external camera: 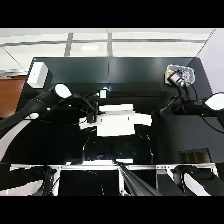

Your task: Fold the box and place the chain.

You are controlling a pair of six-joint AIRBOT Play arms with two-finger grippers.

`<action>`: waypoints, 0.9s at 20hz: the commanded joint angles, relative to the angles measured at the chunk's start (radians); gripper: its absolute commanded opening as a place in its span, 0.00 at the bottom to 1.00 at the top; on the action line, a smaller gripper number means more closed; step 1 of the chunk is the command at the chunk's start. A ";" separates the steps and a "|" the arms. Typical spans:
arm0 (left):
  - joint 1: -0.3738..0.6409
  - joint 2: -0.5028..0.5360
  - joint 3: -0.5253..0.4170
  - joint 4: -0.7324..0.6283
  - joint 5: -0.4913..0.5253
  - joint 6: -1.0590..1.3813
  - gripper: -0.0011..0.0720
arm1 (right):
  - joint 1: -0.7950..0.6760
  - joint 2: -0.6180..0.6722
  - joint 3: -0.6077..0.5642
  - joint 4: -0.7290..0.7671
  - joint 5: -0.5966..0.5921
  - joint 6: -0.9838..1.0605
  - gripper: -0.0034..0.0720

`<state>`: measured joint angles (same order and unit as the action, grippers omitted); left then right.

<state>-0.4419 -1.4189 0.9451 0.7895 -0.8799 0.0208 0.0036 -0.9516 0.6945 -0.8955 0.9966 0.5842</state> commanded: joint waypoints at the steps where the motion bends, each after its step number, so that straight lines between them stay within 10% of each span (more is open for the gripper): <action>1: -0.040 -0.037 -0.004 0.039 0.114 0.040 0.04 | 0.018 -0.002 -0.056 0.011 0.036 -0.178 0.98; 18: -0.038 -0.070 -0.004 0.037 0.072 0.020 0.05 | 0.421 -0.127 -0.161 0.018 -0.273 -0.508 0.98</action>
<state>-0.4801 -1.4883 0.9409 0.8242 -0.7963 0.0444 0.4030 -1.0615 0.5346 -0.8429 0.7448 0.0998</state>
